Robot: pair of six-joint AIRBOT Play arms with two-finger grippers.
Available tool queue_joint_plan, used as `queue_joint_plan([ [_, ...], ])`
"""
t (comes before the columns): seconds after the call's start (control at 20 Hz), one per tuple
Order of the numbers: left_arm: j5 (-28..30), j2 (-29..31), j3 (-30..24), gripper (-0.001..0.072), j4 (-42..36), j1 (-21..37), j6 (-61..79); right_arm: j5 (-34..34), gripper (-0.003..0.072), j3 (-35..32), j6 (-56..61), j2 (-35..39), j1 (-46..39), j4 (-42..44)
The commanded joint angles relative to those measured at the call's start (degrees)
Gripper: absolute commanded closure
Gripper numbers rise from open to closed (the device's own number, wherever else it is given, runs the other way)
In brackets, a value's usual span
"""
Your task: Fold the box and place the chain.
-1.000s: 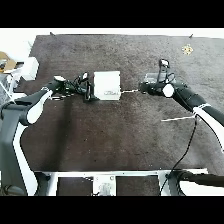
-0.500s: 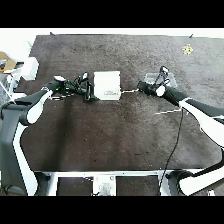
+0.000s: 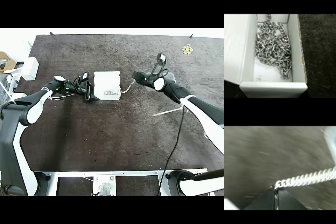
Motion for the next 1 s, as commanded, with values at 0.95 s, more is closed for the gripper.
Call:
queue_joint_plan([
  [0.95,0.02,0.00,0.02,0.0186,0.02,-0.02,0.02,5.14,0.0430,-1.05,-1.60,9.16,17.40,-3.06],
])
